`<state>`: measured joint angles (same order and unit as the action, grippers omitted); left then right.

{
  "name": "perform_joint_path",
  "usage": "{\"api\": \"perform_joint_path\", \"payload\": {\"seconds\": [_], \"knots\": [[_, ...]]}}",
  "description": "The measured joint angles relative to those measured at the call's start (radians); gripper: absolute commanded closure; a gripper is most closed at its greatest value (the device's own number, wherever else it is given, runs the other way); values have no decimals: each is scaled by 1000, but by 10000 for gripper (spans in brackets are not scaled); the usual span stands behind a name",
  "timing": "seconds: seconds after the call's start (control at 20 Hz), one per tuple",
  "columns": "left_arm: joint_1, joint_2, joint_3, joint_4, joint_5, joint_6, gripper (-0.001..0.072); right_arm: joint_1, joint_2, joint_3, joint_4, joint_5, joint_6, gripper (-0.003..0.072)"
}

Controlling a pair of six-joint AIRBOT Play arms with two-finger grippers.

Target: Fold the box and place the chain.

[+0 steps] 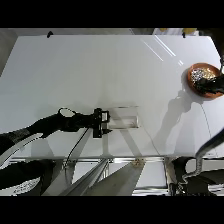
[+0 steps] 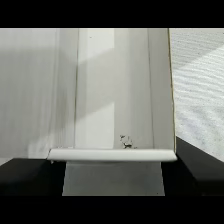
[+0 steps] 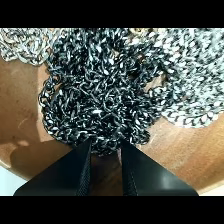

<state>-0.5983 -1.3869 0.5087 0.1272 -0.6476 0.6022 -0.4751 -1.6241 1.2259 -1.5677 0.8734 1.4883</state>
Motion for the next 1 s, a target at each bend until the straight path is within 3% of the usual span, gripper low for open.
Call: {"api": "perform_joint_path", "payload": {"seconds": [0.05, 0.1, 0.5, 0.75, 1.0], "knots": [[0, 0, 0, 0, 0, 0, 499, 0, -5, 0, 1, 2, -1, 561], [0, 0, 0, 0, 0, 0, 499, 0, -11, 0, 2, 6, -2, 672], [0, 0, 0, 0, 0, 0, 499, 0, 82, 0, 1, 27, -24, 669], [0, 0, 0, 0, 0, 0, 499, -1, 283, 0, 46, 100, -47, 670], [0, 0, 0, 0, 0, 0, 499, 10, 532, 0, 259, 237, -132, 670]]}}
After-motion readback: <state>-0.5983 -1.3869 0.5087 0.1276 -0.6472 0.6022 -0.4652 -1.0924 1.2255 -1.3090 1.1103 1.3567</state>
